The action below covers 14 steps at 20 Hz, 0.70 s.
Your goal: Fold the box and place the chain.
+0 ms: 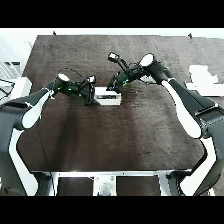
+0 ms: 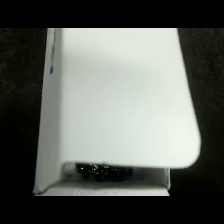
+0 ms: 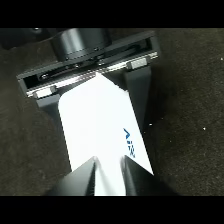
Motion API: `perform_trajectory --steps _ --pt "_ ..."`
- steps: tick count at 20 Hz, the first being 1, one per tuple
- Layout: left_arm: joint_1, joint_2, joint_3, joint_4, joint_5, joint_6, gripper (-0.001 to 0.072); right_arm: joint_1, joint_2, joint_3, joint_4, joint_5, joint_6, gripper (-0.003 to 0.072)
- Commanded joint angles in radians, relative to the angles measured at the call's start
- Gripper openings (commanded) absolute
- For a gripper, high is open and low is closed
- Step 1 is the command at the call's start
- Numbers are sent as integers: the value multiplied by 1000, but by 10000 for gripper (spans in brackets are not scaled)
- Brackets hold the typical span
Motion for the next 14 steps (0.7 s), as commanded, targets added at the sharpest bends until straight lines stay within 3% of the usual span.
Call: perform_trajectory --steps 1,5,9,10,11,14 --pt "0 1 0 0 0 0 462 1 1 6 0 19 -1 151" --pt "0 1 0 0 0 0 462 1 0 6 -4 44 0 123" --pt "0 1 0 0 0 0 463 1 0 6 -16 45 0 177" --pt "0 1 0 0 0 0 463 1 0 6 -15 46 0 248" --pt "0 1 0 0 0 0 463 1 0 6 -15 46 0 271" --pt "0 1 0 0 0 1 462 1 -1 6 -16 50 -1 265"
